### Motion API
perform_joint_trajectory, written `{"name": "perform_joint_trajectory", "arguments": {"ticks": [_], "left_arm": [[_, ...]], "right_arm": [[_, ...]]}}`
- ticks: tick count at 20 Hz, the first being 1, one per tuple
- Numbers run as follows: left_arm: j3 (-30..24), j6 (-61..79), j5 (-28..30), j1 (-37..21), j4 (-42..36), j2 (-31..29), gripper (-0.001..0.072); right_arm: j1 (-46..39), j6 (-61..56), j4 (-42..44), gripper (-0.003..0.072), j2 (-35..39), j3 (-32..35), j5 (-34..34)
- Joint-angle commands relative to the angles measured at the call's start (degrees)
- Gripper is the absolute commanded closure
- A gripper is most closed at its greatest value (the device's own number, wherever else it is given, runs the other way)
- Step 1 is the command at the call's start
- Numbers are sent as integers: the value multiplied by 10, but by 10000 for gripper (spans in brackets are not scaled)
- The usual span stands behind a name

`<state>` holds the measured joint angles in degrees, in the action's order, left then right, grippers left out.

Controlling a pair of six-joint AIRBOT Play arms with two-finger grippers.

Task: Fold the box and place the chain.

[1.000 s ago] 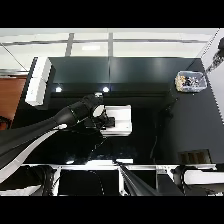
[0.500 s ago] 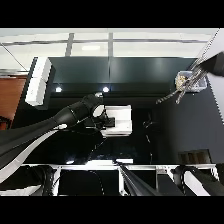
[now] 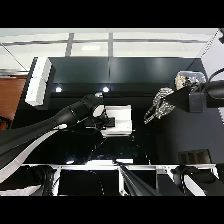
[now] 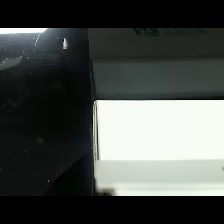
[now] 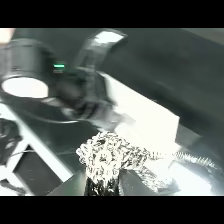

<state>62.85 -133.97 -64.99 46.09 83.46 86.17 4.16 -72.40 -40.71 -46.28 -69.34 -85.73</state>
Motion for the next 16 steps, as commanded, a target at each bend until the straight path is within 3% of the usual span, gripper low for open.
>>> {"name": "perform_joint_trajectory", "arguments": {"ticks": [1,6,16], "left_arm": [[0,0,0,0,0,0,683],[0,0,0,0,0,0,683],[0,0,0,0,0,0,683]], "right_arm": [[47,-3,32,680,3,6,47],[97,-2,47,680,-35,6,110],[160,-10,5,679,-130,17,123]]}}
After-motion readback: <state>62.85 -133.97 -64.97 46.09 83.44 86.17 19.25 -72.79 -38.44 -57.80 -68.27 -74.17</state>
